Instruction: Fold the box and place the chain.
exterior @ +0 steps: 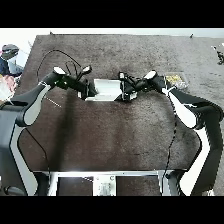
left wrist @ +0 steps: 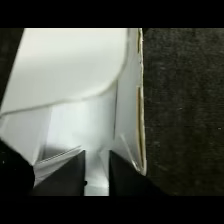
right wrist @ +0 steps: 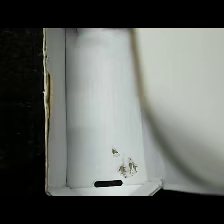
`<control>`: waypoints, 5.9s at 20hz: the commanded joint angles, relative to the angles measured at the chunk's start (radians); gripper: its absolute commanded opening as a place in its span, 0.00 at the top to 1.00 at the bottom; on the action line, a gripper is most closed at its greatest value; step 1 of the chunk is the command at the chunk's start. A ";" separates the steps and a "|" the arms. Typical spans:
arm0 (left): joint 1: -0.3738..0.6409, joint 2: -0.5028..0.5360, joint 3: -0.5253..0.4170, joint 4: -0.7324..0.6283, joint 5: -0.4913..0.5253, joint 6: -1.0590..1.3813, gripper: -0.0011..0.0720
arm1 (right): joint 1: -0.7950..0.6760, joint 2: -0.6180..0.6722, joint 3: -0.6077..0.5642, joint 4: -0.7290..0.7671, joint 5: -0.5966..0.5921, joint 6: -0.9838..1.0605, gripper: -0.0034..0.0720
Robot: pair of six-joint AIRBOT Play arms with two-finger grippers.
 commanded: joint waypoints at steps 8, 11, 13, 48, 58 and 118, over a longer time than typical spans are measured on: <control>0.153 0.138 0.101 -0.022 -0.120 -0.401 0.98 | 0.000 0.000 0.001 -0.003 0.005 0.000 0.27; 0.225 0.185 0.101 -0.001 -0.069 -0.621 0.97 | 0.000 0.000 0.001 -0.003 0.004 0.000 0.27; 0.258 0.183 0.091 0.088 -0.058 -0.750 0.97 | 0.000 0.000 0.001 -0.003 0.005 0.000 0.27; 0.109 0.118 -0.209 -0.122 0.107 -0.919 0.97 | 0.000 0.000 0.001 -0.003 0.005 0.000 0.27; 0.084 0.123 -0.198 -0.183 0.049 -0.888 0.56 | -0.001 -0.001 0.001 -0.003 0.005 0.000 0.27; -0.352 0.020 0.251 1.070 0.035 -2.145 0.68 | -0.001 0.000 0.001 -0.003 0.005 0.000 0.27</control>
